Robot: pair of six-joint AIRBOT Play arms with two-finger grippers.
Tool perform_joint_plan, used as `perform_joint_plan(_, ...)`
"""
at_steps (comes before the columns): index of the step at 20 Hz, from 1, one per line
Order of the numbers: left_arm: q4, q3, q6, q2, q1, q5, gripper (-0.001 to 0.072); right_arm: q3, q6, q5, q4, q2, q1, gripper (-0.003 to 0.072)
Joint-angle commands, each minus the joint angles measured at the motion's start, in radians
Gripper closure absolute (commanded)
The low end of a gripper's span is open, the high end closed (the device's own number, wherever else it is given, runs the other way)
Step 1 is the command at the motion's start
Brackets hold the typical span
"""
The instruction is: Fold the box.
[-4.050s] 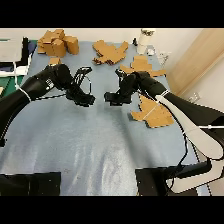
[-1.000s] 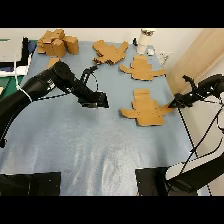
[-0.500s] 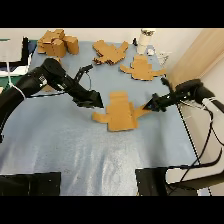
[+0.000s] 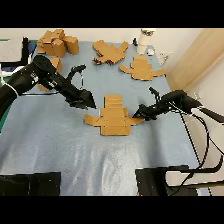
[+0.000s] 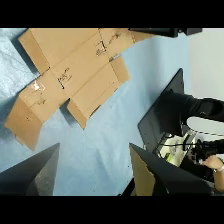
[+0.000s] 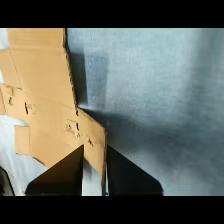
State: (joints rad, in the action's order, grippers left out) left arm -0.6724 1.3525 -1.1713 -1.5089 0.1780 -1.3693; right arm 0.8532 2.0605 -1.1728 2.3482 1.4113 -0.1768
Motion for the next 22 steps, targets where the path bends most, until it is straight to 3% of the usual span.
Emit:
perform_joint_plan(1,0.0,0.001,0.003,0.0,-0.005,-0.038,0.0058,0.044,0.001,-0.023,-0.005,0.043,0.008,0.0463)
perform_joint_plan(3,0.0,0.001,0.003,0.0,-0.005,-0.066,0.0058,0.05,0.001,-0.063,-0.005,0.05,0.009,0.0479)
perform_joint_plan(4,0.0,0.001,0.003,0.0,-0.005,-0.092,0.0059,0.05,0.012,-0.082,-0.003,0.051,0.01,0.0575)
perform_joint_plan(7,0.0,0.001,0.007,0.0,-0.005,-0.141,0.0059,0.049,0.074,-0.157,0.0,0.051,0.048,0.0614)
perform_joint_plan(8,0.0,0.001,0.023,0.0,-0.005,-0.141,0.0059,0.046,0.09,-0.163,0.003,0.051,0.074,0.0682)
perform_joint_plan(12,-0.042,0.0,0.109,-0.001,-0.015,-0.082,0.0059,0.011,0.175,-0.12,0.039,0.017,0.188,0.0683)
perform_joint_plan(15,-0.06,-0.022,0.115,-0.001,-0.056,-0.029,0.0058,-0.033,0.201,-0.022,0.041,-0.072,0.247,0.0684)
perform_joint_plan(20,-0.06,-0.135,0.162,-0.001,-0.113,0.066,0.001,-0.158,0.209,0.159,0.039,-0.239,0.32,0.0684)
perform_joint_plan(22,-0.055,-0.166,0.194,-0.005,-0.115,0.114,0.0009,-0.189,0.207,0.174,0.038,-0.261,0.335,0.0684)
